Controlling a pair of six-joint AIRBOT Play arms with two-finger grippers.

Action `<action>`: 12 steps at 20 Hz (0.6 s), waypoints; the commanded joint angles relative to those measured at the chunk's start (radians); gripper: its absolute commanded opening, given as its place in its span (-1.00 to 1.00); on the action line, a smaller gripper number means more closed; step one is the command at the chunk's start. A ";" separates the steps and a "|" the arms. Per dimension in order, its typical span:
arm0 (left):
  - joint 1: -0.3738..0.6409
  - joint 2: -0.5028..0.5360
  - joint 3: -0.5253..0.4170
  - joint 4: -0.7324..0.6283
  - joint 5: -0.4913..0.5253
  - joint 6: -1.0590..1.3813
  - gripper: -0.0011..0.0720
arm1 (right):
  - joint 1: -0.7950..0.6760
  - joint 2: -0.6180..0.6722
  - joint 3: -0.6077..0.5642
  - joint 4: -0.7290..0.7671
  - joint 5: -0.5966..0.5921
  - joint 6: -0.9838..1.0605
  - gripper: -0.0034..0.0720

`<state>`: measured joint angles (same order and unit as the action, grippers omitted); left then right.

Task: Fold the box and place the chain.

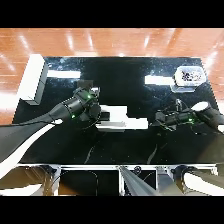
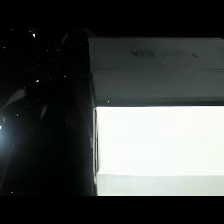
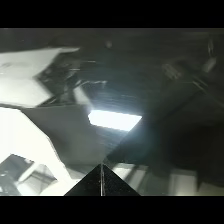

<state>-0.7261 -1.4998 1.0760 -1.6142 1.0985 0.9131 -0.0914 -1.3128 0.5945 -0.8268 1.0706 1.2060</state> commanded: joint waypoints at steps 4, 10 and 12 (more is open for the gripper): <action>0.000 -0.001 0.000 -0.004 -0.004 0.000 -0.92 | 0.144 -0.020 0.001 0.102 -0.100 -0.009 -0.83; 0.000 -0.001 0.000 -0.004 -0.004 0.000 -0.92 | 0.174 -0.020 0.046 0.200 0.013 -0.123 0.69; 0.000 -0.001 0.000 -0.011 -0.004 0.000 -0.92 | 0.177 -0.020 0.051 0.234 0.019 -0.124 0.69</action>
